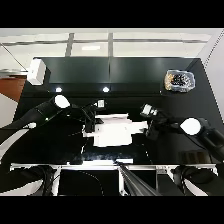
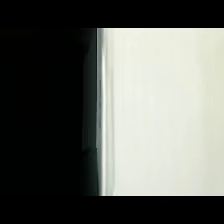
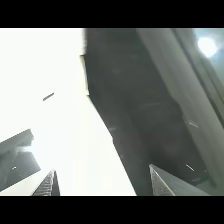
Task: Fold the box and place the chain.
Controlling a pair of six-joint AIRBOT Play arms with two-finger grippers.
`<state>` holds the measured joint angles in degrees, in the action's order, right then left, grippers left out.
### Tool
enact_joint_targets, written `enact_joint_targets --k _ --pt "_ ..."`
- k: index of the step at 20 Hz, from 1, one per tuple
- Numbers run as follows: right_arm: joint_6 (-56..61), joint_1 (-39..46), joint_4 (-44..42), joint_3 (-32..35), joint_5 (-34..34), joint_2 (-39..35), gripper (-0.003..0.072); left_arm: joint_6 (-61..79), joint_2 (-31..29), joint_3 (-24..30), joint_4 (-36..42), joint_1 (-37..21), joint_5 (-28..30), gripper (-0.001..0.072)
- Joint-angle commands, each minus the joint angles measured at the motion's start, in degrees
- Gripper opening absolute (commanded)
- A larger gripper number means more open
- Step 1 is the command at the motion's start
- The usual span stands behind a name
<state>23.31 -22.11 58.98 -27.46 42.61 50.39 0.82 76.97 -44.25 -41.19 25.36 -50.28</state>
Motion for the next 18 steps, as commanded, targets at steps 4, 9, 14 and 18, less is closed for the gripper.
enact_joint_targets --k 4,9,14,18 --pt "-14.3 -4.2 -3.1 0.2 1.1 6.4 0.0708 0.3 0.6 0.0 -0.2 0.1 0.2 0.0031" --pt "-17.4 -6.2 -6.5 0.2 1.9 7.5 0.0707 0.3 1.5 0.0 -0.1 0.1 0.2 0.0030" --pt "-18.4 -10.0 -6.6 0.2 2.3 9.1 0.0707 0.3 1.5 0.0 -0.1 0.1 0.2 0.0031" --pt "-21.7 -12.5 -11.0 0.2 1.9 9.7 0.0708 0.3 1.5 0.0 -0.1 0.1 0.2 0.0030"
